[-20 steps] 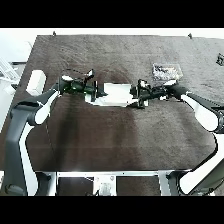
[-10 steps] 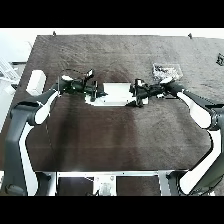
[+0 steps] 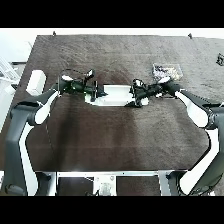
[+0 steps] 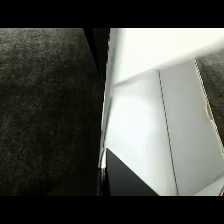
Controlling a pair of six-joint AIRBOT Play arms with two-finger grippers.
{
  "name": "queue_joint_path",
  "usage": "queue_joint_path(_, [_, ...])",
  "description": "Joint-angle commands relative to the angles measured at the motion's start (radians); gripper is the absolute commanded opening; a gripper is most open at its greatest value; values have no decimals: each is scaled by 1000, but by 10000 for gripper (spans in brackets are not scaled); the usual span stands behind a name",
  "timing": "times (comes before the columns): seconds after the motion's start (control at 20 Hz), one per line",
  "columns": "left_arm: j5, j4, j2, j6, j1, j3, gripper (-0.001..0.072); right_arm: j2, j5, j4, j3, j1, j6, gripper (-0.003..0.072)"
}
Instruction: Fold the box and place the chain.
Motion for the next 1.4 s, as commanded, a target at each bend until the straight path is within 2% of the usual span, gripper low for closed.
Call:
queue_joint_path(0.0, [0, 0, 0, 0, 0, 0, 21, -8, 5, 3, 10, 2, 24, 696])
queue_joint_path(0.95, [0, 0, 0, 0, 0, 0, 21, -26, 35, 53, 11, -29, 31, 697])
queue_joint_path(1.35, [0, 0, -1, 0, 0, 0, 21, -32, 35, 10, 34, -23, 39, 695])
